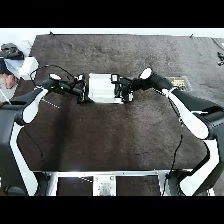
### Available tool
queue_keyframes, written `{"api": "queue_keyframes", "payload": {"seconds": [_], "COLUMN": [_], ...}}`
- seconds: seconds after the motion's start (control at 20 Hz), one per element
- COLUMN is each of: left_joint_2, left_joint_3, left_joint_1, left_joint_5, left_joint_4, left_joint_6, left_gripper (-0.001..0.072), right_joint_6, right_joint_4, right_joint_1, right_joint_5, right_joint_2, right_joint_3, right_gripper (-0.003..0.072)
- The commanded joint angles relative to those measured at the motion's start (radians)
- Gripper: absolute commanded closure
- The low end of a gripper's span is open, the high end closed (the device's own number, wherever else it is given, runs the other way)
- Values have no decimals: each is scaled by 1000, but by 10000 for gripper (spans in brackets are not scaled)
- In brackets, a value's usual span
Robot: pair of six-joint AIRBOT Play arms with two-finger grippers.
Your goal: Fold the box and place the chain.
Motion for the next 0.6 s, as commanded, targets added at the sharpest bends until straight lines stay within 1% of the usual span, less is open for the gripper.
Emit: {"api": "queue_keyframes", "payload": {"seconds": [0.0,0.15,0.35,0.45,0.55], "left_joint_2": [0,0,0,0,0], "left_joint_3": [0,0,0,0,0], "left_joint_1": [1,1,1,1,1], "left_joint_5": [0,0,0,0,0], "left_joint_4": [0,0,0,0,0], "left_joint_6": [0,0,0,0,0], "left_gripper": [304,304,304,304,304], "right_joint_6": [-1,-1,-1,-1,-1], "right_joint_4": [16,43,61,61,60], "right_joint_1": [21,34,34,35,35], "right_joint_5": [-14,-58,-58,-58,-57], "right_joint_2": [-18,-18,-18,-19,-19], "right_joint_3": [0,0,0,0,0], "right_gripper": [465,465,463,331,324]}}
